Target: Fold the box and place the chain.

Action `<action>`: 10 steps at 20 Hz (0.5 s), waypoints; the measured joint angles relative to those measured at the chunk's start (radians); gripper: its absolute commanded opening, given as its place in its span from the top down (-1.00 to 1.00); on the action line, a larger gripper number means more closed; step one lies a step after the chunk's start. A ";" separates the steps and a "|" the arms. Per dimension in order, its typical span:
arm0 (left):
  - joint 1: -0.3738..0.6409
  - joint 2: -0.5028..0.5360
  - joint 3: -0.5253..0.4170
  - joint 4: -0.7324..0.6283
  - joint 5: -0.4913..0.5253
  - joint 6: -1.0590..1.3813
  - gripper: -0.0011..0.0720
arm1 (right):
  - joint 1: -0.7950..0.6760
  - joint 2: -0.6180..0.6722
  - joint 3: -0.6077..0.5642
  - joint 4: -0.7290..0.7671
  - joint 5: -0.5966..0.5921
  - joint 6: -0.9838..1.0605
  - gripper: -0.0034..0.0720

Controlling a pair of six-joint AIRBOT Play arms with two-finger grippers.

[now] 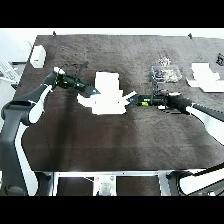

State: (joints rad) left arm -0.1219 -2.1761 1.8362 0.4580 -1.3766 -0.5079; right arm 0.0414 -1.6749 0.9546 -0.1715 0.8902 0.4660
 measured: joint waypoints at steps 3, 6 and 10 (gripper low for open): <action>0.001 0.000 -0.006 -0.014 -0.007 0.074 0.92 | -0.053 0.002 0.000 0.001 0.036 0.000 0.48; 0.001 0.000 -0.012 -0.045 -0.016 0.172 0.93 | -0.130 0.014 0.000 0.011 0.075 -0.012 0.48; -0.001 0.001 -0.052 -0.129 -0.021 0.329 0.93 | -0.233 0.037 0.000 0.032 0.105 -0.026 0.48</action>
